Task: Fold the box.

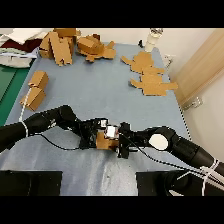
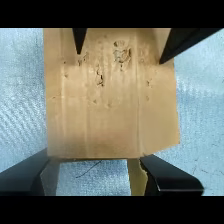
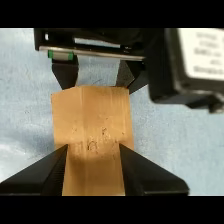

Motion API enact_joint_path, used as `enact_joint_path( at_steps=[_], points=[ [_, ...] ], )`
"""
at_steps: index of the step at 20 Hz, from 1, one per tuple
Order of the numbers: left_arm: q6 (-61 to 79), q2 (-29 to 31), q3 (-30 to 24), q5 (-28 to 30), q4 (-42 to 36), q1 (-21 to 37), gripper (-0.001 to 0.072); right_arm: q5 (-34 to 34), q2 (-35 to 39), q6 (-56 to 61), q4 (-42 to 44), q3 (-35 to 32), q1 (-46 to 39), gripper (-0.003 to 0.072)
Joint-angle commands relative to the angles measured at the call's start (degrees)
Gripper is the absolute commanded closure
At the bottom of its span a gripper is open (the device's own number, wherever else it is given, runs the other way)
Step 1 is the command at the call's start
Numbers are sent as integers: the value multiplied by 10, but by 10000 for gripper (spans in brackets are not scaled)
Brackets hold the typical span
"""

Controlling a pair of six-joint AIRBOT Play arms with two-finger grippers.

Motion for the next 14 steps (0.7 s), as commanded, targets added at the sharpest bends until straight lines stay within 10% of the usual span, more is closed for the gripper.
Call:
enact_joint_path(
  at_steps=[1, 14],
  points=[
    [0, 0, 0, 1, 0, 0, 302, 1, -4, -1, -42, 1, 8, 160],
    [0, 0, 0, 1, 0, 0, 302, 0, -10, 0, -54, 0, 12, 160]
  ],
)
